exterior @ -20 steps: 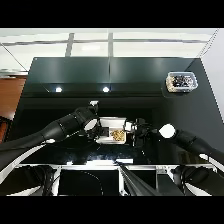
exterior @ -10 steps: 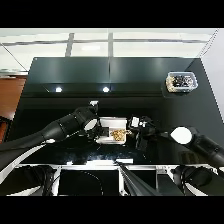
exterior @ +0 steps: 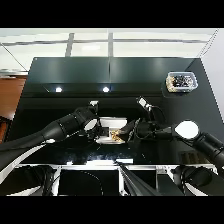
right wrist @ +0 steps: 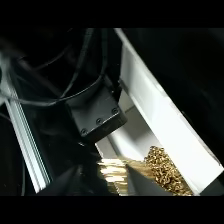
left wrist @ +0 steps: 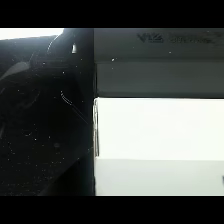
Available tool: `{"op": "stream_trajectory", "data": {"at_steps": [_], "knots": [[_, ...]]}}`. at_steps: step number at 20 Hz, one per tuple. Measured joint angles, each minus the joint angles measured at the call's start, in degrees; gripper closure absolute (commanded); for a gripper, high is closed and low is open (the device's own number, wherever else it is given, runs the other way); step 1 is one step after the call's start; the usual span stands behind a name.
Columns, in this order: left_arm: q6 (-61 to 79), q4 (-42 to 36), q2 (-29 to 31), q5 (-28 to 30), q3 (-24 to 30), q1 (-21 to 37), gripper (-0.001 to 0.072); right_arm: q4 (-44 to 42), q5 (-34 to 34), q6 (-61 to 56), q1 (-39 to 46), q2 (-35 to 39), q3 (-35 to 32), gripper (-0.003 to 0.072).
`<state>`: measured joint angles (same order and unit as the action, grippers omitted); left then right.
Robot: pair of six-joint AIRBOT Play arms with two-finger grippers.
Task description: Fold the box and place the chain.
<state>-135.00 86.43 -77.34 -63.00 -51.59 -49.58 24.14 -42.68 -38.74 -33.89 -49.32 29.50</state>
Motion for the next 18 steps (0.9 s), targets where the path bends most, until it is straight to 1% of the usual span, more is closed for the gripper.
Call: {"op": "stream_trajectory", "data": {"at_steps": [3, 6, 7, 8, 9, 11, 14, 16, 18], "knots": [[0.0, -0.15, 0.0, 0.0, 0.0, 0.02, 0.0681, -0.24, -2.23, -1.49, 2.71, -0.48, 1.53, 0.0298], [-0.59, -1.42, -0.02, 0.85, -0.57, 0.39, 0.068, 0.09, -9.27, -3.06, 9.97, 0.7, 4.83, 0.0298], [-1.09, -1.79, -0.02, 0.9, -0.98, 0.48, 0.0552, 0.13, -12.11, -3.37, 13.18, 1.22, 5.95, 0.0298], [-1.55, -2.08, -0.02, 0.9, -1.46, 0.57, 0.0335, 0.07, -15.3, -3.76, 16.55, 1.68, 6.86, 0.0298], [-1.97, -2.27, -0.02, 1.11, -2.03, 0.61, 0.0263, 0.07, -18.01, -4.02, 19.5, 2.01, 7.43, 0.0298], [-2.25, -2.23, 0.13, 0.55, -3.45, 0.66, 0.0263, 0.0, -23.1, -4.81, 24.9, 2.4, 8.26, 0.0298], [3.69, -1.31, 2.16, -2.25, -5.73, 1.01, 0.0264, -0.2, -28.92, -5.25, 30.99, 2.69, 8.76, 0.0298], [12.11, -0.46, 5.57, -5.57, -6.4, 1.6, 0.0263, -0.26, -30.93, -5.51, 33.64, 2.8, 8.94, 0.0298], [20.59, 1.09, 10.03, -10.1, -5.99, 3.32, 0.0264, -0.24, -32.06, -5.55, 35.1, 2.8, 9.03, 0.0298]]}}
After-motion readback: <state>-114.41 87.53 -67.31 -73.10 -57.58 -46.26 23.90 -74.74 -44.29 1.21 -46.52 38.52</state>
